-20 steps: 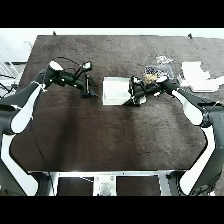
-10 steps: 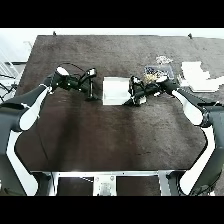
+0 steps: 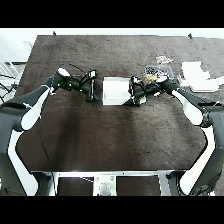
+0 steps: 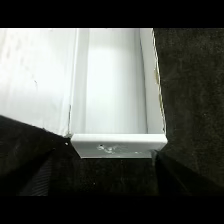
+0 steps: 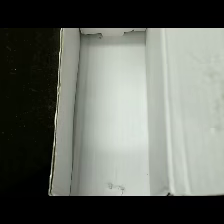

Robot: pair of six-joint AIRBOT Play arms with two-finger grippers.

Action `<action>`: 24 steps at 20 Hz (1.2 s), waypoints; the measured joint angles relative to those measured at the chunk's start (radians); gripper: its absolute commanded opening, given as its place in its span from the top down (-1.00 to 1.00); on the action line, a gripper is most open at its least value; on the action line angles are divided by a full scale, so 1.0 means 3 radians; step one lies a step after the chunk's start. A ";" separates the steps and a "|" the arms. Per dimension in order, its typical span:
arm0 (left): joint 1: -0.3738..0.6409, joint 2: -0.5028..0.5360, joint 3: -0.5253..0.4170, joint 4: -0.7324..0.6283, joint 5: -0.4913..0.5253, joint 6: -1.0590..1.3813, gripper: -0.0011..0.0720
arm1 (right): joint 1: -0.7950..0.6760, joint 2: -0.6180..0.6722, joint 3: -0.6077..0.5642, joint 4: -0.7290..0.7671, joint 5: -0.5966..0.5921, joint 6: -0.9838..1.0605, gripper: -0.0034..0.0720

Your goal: Fold the box and place the chain.

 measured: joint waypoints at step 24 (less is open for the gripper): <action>-0.0254 -0.0052 -0.0006 0.0090 0.0197 -0.0151 -1.00 | 0.0000 0.0000 0.0000 -0.0001 -0.0001 -0.0001 -0.24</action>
